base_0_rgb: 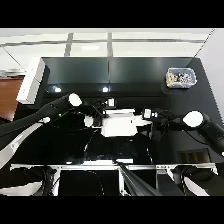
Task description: Fold the box and place the chain.
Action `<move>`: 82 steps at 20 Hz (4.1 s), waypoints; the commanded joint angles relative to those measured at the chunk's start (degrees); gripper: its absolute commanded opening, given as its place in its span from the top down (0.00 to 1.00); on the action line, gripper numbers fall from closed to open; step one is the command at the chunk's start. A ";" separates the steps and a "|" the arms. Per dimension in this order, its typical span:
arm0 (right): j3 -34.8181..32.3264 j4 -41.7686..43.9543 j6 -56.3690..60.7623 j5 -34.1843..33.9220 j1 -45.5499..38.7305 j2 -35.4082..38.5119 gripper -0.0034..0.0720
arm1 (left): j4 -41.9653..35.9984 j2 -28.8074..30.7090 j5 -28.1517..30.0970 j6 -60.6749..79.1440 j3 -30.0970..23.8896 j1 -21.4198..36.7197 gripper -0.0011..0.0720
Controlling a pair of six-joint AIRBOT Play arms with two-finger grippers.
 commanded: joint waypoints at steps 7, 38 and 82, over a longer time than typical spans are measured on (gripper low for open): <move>-0.13 3.41 -6.43 -8.37 10.23 -7.39 0.02 | 0.33 -0.17 -0.20 -0.04 0.07 -0.02 0.95; 5.73 17.44 -22.84 -4.35 2.80 -16.65 0.08 | 5.49 -1.11 -6.25 -0.02 4.35 -0.09 0.95; 7.69 13.73 -17.62 -6.14 4.24 -22.97 0.08 | 5.51 -1.29 -7.26 -0.07 4.35 -0.07 0.95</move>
